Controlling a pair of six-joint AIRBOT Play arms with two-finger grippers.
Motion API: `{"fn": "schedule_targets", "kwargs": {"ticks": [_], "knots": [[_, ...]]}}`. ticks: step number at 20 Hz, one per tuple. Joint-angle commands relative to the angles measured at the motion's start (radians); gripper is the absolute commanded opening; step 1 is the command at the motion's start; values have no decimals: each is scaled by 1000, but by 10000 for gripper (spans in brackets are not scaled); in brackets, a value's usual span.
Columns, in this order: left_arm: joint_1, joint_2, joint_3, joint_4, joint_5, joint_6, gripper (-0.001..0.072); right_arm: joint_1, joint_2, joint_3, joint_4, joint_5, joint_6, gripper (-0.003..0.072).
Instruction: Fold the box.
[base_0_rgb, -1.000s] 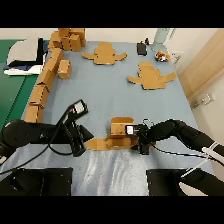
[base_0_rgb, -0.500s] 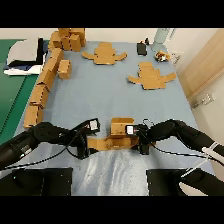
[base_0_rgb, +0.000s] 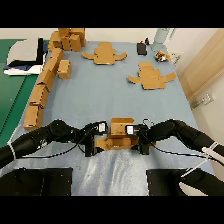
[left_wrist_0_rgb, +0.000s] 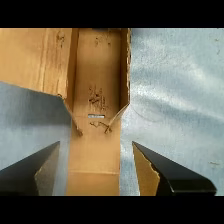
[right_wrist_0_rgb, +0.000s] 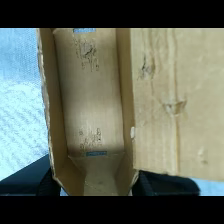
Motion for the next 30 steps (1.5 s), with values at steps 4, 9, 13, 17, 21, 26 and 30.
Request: {"fn": "schedule_targets", "kwargs": {"ticks": [4, 9, 13, 17, 21, 26, 30], "knots": [[-2, -78, 43, -92, -27, 86, 411, 0, 0, 0, 0, 0, 0, 471], [-36, -132, 80, -108, -42, 83, 301, 0, 0, 0, 0, 0, 0, 471], [-43, -167, 101, -108, -35, 84, 178, 0, 0, 0, 0, 0, 0, 471], [-45, -167, 101, -108, 1, 84, 178, 0, 0, 0, 0, 0, 0, 471], [-45, -167, 102, -142, 11, 85, 179, 0, 0, 0, 0, 0, 0, 471], [-82, -174, 103, -159, 38, 102, 179, 0, 0, 0, 0, 0, 0, 471], [-89, -196, 102, -175, 44, 102, 191, 0, 0, 0, 0, 0, 0, 471]]}}
